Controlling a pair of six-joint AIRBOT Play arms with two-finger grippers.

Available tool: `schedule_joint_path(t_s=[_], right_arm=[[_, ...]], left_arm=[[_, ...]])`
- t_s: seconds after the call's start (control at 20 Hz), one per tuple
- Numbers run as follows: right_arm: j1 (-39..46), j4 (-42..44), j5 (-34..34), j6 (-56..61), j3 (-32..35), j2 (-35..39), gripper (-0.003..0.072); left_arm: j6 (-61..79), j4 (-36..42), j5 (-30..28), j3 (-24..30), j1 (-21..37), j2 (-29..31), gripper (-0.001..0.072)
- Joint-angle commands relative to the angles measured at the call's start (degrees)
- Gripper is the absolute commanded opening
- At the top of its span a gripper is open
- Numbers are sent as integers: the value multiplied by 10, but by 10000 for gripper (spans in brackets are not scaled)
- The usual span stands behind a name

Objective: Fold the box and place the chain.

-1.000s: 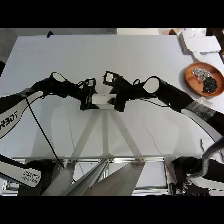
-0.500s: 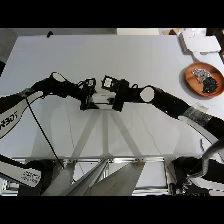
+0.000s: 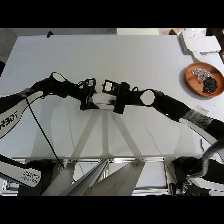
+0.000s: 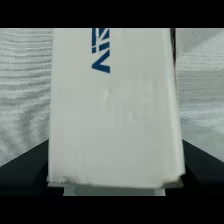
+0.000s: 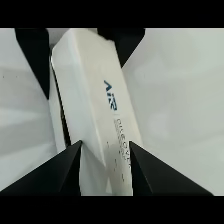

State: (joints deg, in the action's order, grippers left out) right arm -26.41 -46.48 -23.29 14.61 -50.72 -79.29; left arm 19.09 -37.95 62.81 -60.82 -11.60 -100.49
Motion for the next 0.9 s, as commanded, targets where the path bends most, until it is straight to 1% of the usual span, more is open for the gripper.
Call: schedule_joint_path(t_s=[0.0, 0.05, 0.3, 0.75, 0.8, 0.85], right_arm=[[-1, 0, -2, 1, 11, 0, 344], [-1, 0, 0, 1, 11, 0, 363], [-1, 0, 0, 1, 11, 9, 364], [-1, -1, 45, 21, 12, 2, 358], [-1, 0, 44, 21, 12, 0, 353], [-1, 0, 39, 21, 13, 0, 287]], left_arm=[[0, 0, 0, 0, 0, 0, 316], [0, 0, 0, 0, 0, 0, 316], [0, 0, 0, 0, 0, 0, 316], [0, 0, 0, 0, 0, 0, 316], [0, 0, 0, 0, 0, 0, 316], [0, 0, 0, 0, 0, 0, 316]])
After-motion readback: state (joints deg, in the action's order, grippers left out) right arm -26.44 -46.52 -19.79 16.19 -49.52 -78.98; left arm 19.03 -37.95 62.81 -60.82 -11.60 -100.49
